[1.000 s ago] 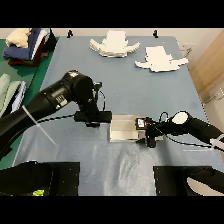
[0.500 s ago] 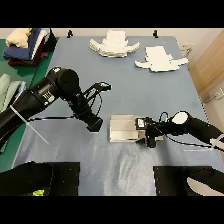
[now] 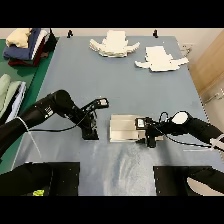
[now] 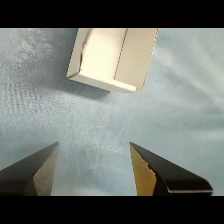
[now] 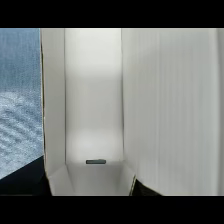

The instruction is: Fold the box.

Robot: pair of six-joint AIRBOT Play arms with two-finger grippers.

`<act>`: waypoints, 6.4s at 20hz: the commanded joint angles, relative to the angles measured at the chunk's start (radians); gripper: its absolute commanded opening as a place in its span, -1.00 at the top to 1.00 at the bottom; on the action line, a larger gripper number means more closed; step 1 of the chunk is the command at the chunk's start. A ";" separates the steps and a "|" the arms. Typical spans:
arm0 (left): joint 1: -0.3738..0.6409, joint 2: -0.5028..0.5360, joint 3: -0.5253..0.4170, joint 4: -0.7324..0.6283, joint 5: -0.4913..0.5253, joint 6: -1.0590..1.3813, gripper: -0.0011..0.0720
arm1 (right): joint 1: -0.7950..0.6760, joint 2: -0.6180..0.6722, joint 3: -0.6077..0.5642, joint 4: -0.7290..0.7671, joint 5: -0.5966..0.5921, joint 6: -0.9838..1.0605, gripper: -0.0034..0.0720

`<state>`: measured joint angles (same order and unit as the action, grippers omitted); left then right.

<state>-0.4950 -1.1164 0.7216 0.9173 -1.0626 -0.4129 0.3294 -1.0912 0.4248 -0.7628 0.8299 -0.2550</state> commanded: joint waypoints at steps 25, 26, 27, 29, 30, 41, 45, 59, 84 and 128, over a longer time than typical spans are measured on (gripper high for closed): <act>-0.198 -0.010 -0.203 -0.356 0.480 0.532 -0.94 | 0.000 0.000 0.000 0.000 0.000 0.000 -0.39; -0.204 -0.010 -0.211 -0.357 0.500 0.532 -0.94 | 0.000 0.000 0.000 0.000 0.000 0.000 -0.39; -0.207 -0.010 -0.217 -0.357 0.513 0.532 -0.94 | 0.000 0.000 0.000 0.000 0.000 0.000 -0.39; -0.214 -0.010 -0.224 -0.361 0.523 0.531 -0.94 | 0.000 0.000 0.000 0.000 0.000 0.000 -0.39; -0.216 -0.010 -0.224 -0.362 0.533 0.531 -0.94 | 0.000 0.000 0.000 0.000 0.000 0.000 -0.39; -0.278 -0.045 -0.224 -0.395 0.618 0.529 -0.94 | 0.000 0.000 0.000 0.000 0.000 0.000 -0.39; -0.278 -0.045 -0.227 -0.394 0.618 0.529 -0.93 | 0.000 0.000 0.000 0.000 0.000 0.000 -0.39; -0.277 -0.045 -0.241 -0.390 0.636 0.529 0.00 | 0.000 0.000 0.000 0.000 0.000 0.000 -0.39; -0.277 -0.045 -0.241 -0.390 0.636 0.529 0.01 | -0.001 0.182 0.000 -0.261 0.080 0.372 -1.00; -0.277 -0.045 -0.241 -0.390 0.636 0.529 0.00 | -0.012 -0.174 0.312 0.268 0.080 1.380 0.40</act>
<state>-0.7723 -1.1610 0.4812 0.5266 -0.4274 0.1158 0.3172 -1.1557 0.6949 -0.4557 0.9283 1.1255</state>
